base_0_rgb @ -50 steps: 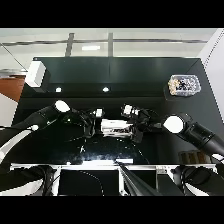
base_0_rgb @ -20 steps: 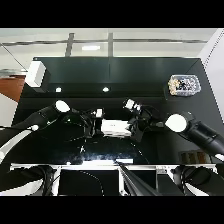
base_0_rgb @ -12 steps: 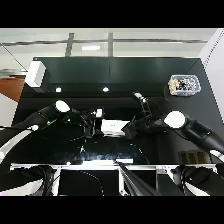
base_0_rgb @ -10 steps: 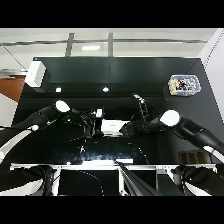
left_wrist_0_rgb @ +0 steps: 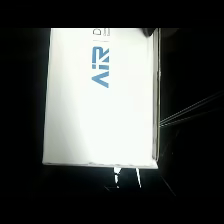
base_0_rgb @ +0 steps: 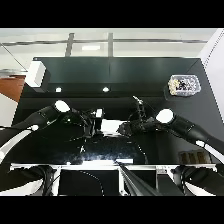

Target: Fold the box and place the chain.

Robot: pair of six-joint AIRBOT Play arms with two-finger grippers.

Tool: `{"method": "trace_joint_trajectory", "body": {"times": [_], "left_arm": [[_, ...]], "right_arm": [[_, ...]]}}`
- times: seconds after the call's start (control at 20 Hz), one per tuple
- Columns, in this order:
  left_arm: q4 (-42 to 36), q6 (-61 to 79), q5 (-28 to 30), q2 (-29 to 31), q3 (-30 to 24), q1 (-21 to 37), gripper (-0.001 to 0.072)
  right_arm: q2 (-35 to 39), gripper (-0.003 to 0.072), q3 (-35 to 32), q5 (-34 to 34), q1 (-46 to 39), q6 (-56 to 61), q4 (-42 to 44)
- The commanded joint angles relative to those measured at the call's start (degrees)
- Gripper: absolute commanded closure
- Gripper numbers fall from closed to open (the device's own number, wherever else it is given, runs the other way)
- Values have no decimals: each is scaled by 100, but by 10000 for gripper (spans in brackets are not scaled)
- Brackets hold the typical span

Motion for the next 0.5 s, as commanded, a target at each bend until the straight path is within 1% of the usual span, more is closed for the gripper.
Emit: {"method": "trace_joint_trajectory", "body": {"times": [0.0,0.25,0.3,0.35,0.4,0.45], "left_arm": [[-4,0,-4,-4,-2,0,337],[-26,-4,-2,-4,-2,2,332],[-22,-2,7,-4,-2,2,264],[44,-4,44,7,0,11,58],[221,-92,125,63,4,35,-1],[483,-328,118,177,28,87,-1]], "right_arm": [[295,659,55,214,-315,-26,-2],[1510,658,55,1012,-1523,-26,-31],[1744,658,55,1154,-1801,-26,-63],[1934,658,55,1270,-2044,-22,-138],[2105,658,55,1414,-2284,-24,-221],[2218,658,55,1567,-2481,-22,-297]]}}
